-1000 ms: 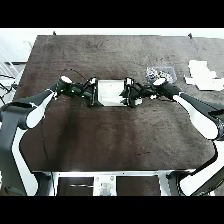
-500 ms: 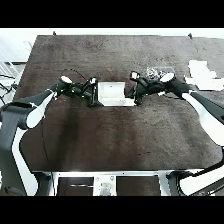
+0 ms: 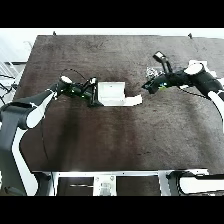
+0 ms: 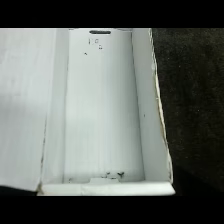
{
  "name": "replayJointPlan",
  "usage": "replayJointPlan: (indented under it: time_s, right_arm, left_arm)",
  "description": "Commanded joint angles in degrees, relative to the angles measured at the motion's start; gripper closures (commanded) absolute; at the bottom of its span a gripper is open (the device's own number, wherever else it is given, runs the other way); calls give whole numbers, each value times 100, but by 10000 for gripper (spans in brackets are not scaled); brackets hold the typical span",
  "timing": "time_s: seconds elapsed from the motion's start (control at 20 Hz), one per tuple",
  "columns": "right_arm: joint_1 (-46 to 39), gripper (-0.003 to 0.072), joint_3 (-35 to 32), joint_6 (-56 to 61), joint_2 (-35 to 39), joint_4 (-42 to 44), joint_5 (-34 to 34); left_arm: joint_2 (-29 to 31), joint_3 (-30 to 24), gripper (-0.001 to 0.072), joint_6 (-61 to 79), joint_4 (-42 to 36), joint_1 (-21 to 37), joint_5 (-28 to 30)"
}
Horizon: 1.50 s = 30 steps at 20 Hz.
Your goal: Fold the box and place the chain.
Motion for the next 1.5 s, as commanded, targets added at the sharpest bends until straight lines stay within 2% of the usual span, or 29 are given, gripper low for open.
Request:
replayJointPlan:
  time_s: [0.0,0.1,0.3,0.7,0.9,1.4,1.45]
  right_arm:
    - [-485,672,-332,1305,61,-96,-55]
    - [-640,671,-649,1469,55,-87,-155]
    - [-643,671,-1152,1827,-85,247,-914]
    - [72,671,-1154,1816,-1040,846,-922]
    - [420,671,-1084,1287,-1064,1685,-920]
    - [520,668,-575,1296,-964,1952,-490]
    - [522,585,-538,1311,-962,1963,-461]
  left_arm:
    - [0,4,292,2,2,4,4]
    - [0,4,292,2,2,4,4]
    - [0,4,292,2,2,4,7]
    - [0,4,292,2,2,4,7]
    - [0,4,292,2,2,4,7]
    - [0,4,292,4,4,4,11]
    - [0,4,292,2,4,4,9]
